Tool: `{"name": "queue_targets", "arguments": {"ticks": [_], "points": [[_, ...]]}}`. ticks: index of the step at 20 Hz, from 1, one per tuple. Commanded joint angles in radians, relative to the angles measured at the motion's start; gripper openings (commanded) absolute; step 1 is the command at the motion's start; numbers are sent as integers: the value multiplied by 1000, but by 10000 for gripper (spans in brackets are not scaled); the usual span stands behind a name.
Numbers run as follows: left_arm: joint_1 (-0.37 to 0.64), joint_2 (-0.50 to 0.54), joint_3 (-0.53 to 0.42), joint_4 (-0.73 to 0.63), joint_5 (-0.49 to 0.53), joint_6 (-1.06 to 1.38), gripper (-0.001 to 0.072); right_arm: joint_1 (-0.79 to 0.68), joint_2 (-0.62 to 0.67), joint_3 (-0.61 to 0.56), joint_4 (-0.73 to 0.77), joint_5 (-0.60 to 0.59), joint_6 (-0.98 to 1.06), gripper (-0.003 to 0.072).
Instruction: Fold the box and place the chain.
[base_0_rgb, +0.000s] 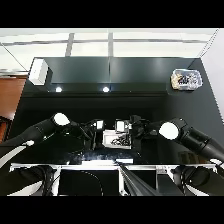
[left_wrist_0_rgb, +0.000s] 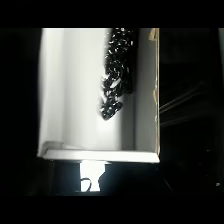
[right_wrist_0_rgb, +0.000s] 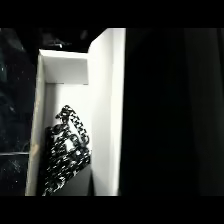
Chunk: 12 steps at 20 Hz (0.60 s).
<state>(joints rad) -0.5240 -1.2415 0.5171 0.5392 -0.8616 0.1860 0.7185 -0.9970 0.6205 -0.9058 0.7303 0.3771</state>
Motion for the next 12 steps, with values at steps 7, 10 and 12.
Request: {"name": "queue_targets", "arguments": {"ticks": [7,10,12], "points": [[1,0,0,1,16,-4,338,0,1,0,4,-2,28,435],[1,0,0,1,16,-4,339,0,10,4,4,0,32,455],[1,0,0,2,16,-4,339,-2,42,11,3,14,79,464]]}}
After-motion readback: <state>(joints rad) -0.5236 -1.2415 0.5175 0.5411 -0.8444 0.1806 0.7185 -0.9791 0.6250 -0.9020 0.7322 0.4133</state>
